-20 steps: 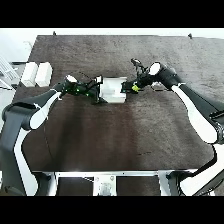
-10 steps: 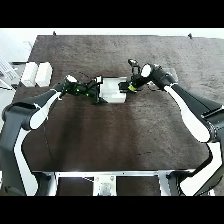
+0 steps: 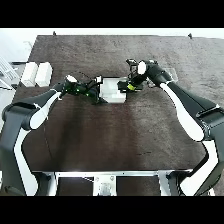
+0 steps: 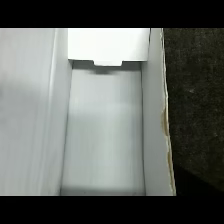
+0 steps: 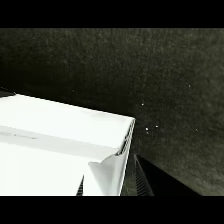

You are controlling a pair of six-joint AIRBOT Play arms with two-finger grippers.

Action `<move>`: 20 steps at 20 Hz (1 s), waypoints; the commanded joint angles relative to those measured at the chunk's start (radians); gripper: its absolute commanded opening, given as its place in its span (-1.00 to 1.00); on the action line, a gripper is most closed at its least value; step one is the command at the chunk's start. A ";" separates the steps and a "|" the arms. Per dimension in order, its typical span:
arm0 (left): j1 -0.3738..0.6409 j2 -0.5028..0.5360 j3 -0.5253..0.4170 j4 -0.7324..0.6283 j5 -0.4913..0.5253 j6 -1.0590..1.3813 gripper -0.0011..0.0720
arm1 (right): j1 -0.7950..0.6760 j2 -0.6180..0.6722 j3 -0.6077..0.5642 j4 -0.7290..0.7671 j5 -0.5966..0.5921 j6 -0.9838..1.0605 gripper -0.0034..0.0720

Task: Fold the box and place the chain.

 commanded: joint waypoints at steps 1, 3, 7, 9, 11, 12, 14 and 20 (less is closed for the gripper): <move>0.000 0.000 0.000 0.000 0.000 -0.004 0.17 | 0.006 -0.054 0.098 -0.031 0.126 0.040 0.07; 0.000 0.000 0.000 0.000 0.000 -0.004 0.16 | 0.015 -0.095 0.151 -0.038 0.192 0.047 0.07; 0.000 0.000 0.000 0.000 0.009 -0.005 0.17 | 0.047 -0.141 0.202 -0.093 0.236 0.075 0.07; 0.000 0.000 0.000 0.000 0.010 -0.005 0.17 | 0.056 -0.150 0.211 -0.129 0.237 0.082 0.07; 0.000 0.000 0.000 0.000 0.010 -0.005 0.17 | 0.060 -0.150 0.216 -0.168 0.232 0.103 0.07; 0.000 0.000 0.000 0.000 0.009 -0.005 0.17 | 0.060 -0.150 0.220 -0.180 0.232 0.103 0.07; 0.000 0.000 0.000 0.000 0.010 -0.007 0.17 | 0.060 -0.150 0.226 -0.201 0.232 0.107 0.07; 0.000 0.000 0.000 0.000 0.010 -0.008 0.17 | 0.069 -0.150 0.226 -0.211 0.180 0.133 -0.10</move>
